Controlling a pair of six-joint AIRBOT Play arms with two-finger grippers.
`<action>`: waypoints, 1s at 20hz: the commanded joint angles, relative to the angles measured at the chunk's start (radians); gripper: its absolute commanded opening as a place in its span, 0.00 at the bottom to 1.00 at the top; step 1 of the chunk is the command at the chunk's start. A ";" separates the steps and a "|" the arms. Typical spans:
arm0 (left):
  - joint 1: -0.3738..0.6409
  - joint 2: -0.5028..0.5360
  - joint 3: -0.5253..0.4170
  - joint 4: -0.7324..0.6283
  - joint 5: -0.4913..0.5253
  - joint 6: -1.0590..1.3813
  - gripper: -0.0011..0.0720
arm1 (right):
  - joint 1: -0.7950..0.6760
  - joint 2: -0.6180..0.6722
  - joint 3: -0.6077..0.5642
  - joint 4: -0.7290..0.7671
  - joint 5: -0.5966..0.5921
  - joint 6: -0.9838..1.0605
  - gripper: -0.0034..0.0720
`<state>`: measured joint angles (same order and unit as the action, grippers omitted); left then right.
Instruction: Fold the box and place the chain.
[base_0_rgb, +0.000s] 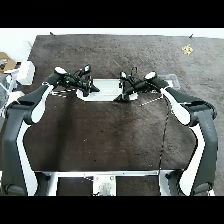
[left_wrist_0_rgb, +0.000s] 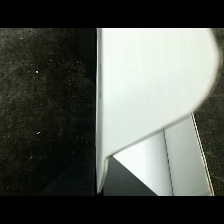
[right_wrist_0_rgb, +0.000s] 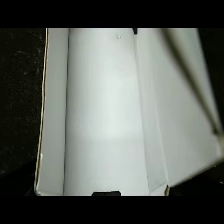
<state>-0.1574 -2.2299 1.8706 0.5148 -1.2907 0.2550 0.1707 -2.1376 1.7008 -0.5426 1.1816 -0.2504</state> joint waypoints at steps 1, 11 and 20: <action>0.000 -0.001 0.000 0.000 0.000 0.000 0.03 | 0.000 -0.001 0.001 0.000 0.000 0.000 0.70; 0.000 -0.001 0.000 -0.004 -0.003 0.000 0.03 | -0.001 -0.001 0.000 0.000 0.000 0.000 0.70; 0.029 0.018 0.010 -0.046 -0.080 -0.073 0.50 | -0.001 -0.001 0.001 0.000 0.000 0.000 0.70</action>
